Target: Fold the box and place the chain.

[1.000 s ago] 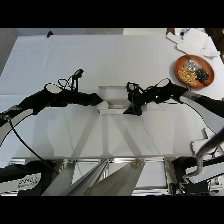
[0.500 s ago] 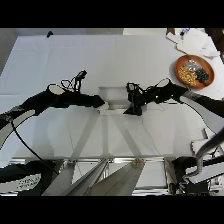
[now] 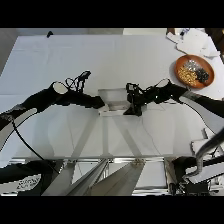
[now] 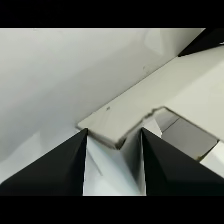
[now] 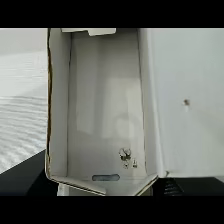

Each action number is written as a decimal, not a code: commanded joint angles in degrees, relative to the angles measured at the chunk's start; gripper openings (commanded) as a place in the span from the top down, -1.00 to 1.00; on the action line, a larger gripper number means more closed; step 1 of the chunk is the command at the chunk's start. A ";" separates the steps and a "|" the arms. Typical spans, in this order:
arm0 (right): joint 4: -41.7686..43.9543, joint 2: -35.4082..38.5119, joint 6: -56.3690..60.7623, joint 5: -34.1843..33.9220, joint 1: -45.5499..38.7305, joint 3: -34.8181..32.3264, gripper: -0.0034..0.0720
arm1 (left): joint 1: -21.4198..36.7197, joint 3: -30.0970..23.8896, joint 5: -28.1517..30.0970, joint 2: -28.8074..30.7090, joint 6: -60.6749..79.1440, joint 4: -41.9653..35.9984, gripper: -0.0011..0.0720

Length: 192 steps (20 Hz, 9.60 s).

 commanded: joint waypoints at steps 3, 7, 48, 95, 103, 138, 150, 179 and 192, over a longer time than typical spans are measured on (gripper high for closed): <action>-0.11 -0.02 -0.04 0.11 -0.02 0.02 -0.30 | -0.24 3.96 -2.62 -0.02 -12.35 12.07 0.04; -0.13 -0.02 -0.04 0.11 -0.02 0.02 -0.30 | -0.28 4.52 -4.26 -0.02 -15.39 14.08 0.04; -0.13 -0.02 -0.04 0.11 -0.02 0.02 -0.30 | -15.19 16.33 -15.52 -6.60 -59.06 43.50 0.71; -0.13 -0.02 -0.04 0.09 -0.02 0.02 -0.30 | 13.86 -1.16 -17.46 17.46 45.77 0.90 -0.41; -0.13 -0.02 -0.04 0.11 -0.02 0.02 -0.30 | 13.88 -2.75 -16.46 2.97 80.96 -5.53 -0.94; -0.11 -0.02 -0.04 0.11 -0.02 0.02 -0.30 | 10.32 6.40 -22.64 -10.49 86.88 -12.04 -0.93; -0.13 -0.02 -0.04 0.11 -0.02 0.02 -0.30 | 6.08 6.69 -12.35 -14.43 80.67 -11.63 -0.93; -0.09 -0.02 -0.02 0.13 -0.02 0.02 -0.30 | 6.05 6.69 -14.12 -14.40 82.31 -11.45 -0.10; -8.85 3.45 0.02 -0.33 -0.09 0.02 -0.92 | 6.05 6.69 -14.12 -14.40 82.27 -11.63 -0.10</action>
